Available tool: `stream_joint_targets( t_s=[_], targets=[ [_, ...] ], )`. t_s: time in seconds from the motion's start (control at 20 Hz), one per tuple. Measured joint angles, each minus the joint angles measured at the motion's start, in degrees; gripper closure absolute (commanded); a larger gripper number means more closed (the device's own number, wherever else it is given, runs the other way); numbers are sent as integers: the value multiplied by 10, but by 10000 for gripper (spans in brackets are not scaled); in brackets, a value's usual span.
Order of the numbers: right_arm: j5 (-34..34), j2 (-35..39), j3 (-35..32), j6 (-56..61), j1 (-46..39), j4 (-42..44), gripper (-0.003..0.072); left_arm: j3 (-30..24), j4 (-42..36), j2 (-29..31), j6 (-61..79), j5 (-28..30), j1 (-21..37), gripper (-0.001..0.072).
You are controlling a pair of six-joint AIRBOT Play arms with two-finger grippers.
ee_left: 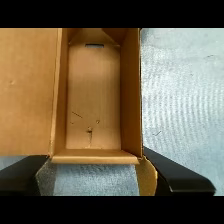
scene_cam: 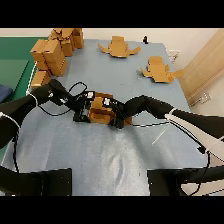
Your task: Fold the box.
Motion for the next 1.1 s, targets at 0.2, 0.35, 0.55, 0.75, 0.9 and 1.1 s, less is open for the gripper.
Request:
stream_joint_targets(
  t_s=[0.2,0.35,0.55,0.75,0.9,1.1],
  targets=[
    [0,0,0,0,0,0,541,-3,-1,-1,0,11,-2,17],
    [0,0,0,0,0,0,541,-4,-1,-4,-2,15,-3,17],
    [0,0,0,0,0,0,541,-5,-3,-7,-6,20,-3,430],
    [0,0,0,-1,0,0,488,-5,-4,-8,-6,16,-3,687],
    [2,3,0,0,-1,-2,-1,-5,-4,-8,-5,9,-5,693],
    [-8,23,-1,42,-4,-38,-23,-5,-4,-8,-2,-3,-6,693]
  ],
)
